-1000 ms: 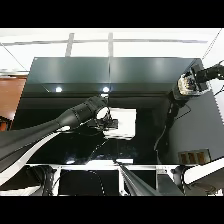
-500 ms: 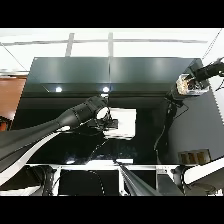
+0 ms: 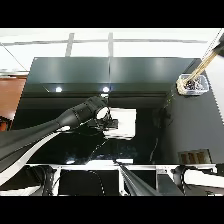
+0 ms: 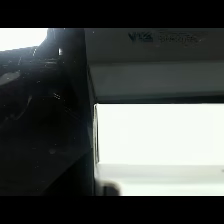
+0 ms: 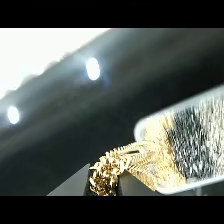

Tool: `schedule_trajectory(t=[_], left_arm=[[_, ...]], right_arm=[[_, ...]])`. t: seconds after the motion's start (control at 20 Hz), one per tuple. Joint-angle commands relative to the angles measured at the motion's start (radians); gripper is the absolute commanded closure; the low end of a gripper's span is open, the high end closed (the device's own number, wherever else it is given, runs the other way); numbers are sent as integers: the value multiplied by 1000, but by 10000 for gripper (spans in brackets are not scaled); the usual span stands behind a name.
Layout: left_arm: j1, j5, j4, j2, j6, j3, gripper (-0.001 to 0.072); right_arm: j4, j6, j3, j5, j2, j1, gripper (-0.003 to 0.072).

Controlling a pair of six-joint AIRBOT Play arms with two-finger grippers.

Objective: Fold the box and place the chain.

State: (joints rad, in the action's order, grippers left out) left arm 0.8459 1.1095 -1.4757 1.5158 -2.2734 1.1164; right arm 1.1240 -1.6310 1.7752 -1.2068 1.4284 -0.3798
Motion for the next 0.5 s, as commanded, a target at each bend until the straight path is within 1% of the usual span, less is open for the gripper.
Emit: schedule_trajectory(t=[0.0,0.1,0.2,0.3,0.4,0.45], left_arm=[[0,0,0,0,0,1,684],[0,0,0,0,0,1,684],[0,0,0,0,0,1,684],[0,-1,0,0,0,1,684],[0,-1,0,0,0,1,684],[0,-1,0,0,0,1,684]], right_arm=[[-16,58,19,43,-163,-1,680],[-62,90,19,51,-234,0,679],[-180,191,19,42,-286,8,679],[-262,218,19,-5,-329,29,679],[-255,229,16,-74,-372,75,679],[-255,234,9,-85,-397,98,679]])
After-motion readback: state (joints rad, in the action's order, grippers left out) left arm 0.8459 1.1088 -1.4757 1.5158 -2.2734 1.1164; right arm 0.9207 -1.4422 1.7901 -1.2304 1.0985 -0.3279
